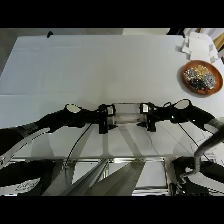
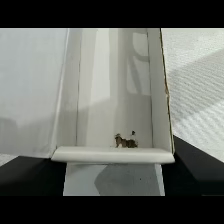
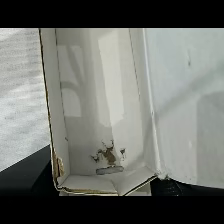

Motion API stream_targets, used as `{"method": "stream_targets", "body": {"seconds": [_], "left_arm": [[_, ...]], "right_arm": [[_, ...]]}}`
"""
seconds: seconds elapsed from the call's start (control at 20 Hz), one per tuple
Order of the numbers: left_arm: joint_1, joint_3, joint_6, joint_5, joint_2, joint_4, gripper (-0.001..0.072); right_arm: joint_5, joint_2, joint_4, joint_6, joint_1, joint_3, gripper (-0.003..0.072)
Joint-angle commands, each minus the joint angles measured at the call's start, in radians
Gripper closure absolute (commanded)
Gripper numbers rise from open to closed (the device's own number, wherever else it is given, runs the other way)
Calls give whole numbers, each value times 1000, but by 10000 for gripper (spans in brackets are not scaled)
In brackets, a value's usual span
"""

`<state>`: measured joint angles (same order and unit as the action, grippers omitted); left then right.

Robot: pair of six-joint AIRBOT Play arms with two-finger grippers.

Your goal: Fold the box and place the chain.

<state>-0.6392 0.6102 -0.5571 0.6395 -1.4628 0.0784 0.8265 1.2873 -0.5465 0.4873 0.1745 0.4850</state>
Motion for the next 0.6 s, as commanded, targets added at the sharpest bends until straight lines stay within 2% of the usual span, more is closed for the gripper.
{"method": "stream_targets", "body": {"seconds": [0.0, 0.55], "left_arm": [[0, 1, 0, 0, 0, 1, 575], [0, 1, 0, 0, 0, 1, 575]], "right_arm": [[0, 0, 0, 0, 1, 1, 298], [1, 0, 11, 0, 1, 1, 298]]}}
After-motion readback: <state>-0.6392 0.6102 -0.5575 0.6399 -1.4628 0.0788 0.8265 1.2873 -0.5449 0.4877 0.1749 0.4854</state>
